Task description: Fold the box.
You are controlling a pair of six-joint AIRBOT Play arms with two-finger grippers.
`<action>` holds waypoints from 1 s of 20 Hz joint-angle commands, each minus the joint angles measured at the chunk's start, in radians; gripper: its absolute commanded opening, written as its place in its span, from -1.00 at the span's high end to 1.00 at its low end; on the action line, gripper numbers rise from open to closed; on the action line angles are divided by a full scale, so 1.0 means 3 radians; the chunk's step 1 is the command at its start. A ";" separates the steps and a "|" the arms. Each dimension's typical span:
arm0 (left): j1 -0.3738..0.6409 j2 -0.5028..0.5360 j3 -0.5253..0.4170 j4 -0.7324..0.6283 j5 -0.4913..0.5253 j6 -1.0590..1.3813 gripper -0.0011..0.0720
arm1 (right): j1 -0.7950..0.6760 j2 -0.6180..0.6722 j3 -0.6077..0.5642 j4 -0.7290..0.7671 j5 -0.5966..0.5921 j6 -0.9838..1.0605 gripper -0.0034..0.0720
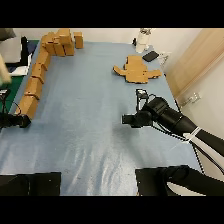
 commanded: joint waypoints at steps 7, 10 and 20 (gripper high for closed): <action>-0.1328 0.0543 0.0331 -0.0217 -0.1227 -0.1150 0.94 | -0.0001 -0.0431 0.0390 0.0490 0.0057 -0.0731 0.90; -0.2331 0.0257 0.0734 -0.0011 -0.1020 -0.1860 0.94 | -0.0001 -0.0867 0.0866 0.0623 -0.0014 -0.0980 0.90; -0.3143 -0.1036 0.1754 0.0057 -0.0652 -0.2324 0.94 | 0.0013 -0.1682 0.1600 0.1141 -0.0210 -0.1433 0.90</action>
